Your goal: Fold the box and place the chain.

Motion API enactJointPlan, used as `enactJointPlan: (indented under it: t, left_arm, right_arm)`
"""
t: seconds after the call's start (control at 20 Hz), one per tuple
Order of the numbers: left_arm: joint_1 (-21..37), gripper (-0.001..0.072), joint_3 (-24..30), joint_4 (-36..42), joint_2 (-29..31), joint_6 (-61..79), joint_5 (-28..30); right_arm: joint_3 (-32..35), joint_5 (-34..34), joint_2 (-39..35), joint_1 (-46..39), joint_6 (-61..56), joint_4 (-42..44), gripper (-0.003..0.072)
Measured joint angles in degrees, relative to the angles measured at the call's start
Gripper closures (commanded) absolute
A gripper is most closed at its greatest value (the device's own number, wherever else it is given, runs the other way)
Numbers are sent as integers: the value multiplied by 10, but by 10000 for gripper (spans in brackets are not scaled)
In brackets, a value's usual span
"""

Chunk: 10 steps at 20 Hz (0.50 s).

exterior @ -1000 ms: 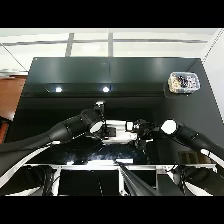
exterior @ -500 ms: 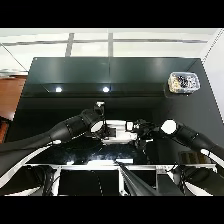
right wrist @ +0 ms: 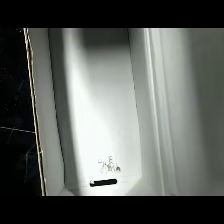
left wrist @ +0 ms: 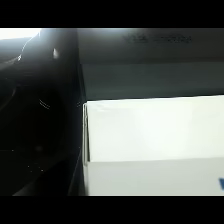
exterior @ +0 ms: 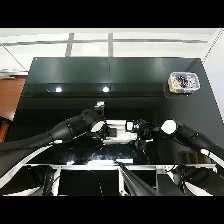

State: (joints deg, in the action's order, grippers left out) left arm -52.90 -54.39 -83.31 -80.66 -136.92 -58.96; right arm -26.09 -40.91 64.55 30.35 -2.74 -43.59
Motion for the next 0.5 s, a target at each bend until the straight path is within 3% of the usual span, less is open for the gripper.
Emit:
enactJointPlan:
  t: [0.1, 0.15, 0.45, 0.5]
  left_arm:
    - [0, 445, 0, 0, 0, 0, 0]
    - [0, 494, 0, 0, 0, 0, 1]
    - [0, 552, 0, 0, -1, 0, 0]
    - [0, 593, 0, 0, -1, 0, 0]
  right_arm:
    - [0, 0, 0, 0, 0, 0, 381]
    - [0, 0, 0, 0, 0, 0, 381]
    - [0, 0, 0, 0, 0, 0, 381]
    - [0, 0, 0, 0, 0, 0, 381]
